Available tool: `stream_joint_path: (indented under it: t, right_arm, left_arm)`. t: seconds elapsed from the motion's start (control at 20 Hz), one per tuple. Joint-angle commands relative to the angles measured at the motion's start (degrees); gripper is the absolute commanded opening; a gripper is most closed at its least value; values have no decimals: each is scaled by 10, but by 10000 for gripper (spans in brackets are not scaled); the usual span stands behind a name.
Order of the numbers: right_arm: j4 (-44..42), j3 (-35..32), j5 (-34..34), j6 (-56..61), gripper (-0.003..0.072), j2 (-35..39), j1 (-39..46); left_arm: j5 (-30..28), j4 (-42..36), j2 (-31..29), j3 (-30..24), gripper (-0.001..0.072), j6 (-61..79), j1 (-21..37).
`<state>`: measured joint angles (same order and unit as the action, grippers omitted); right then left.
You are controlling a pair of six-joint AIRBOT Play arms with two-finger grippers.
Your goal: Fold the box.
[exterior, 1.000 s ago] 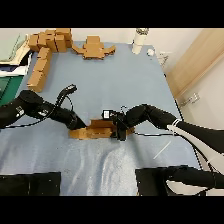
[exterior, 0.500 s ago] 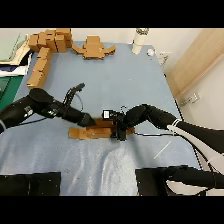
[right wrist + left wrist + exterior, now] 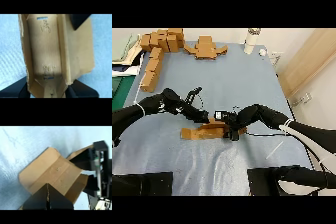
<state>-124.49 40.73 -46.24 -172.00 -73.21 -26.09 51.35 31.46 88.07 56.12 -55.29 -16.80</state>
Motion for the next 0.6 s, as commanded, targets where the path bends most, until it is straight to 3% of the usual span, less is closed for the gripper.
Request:
stream_joint_path:
  t: [0.0,0.2,0.4,0.55]
  right_arm:
    - [0,0,1,0,513,0,0]
    - [0,0,1,0,513,0,0]
    - [0,0,1,0,513,0,0]
    - [1,0,1,0,514,0,0]
  left_arm:
    - [-2,18,19,5,11,-16,1]
    - [19,17,15,41,11,-16,19]
    - [31,18,-28,61,10,46,45]
    - [84,18,-68,53,10,136,86]
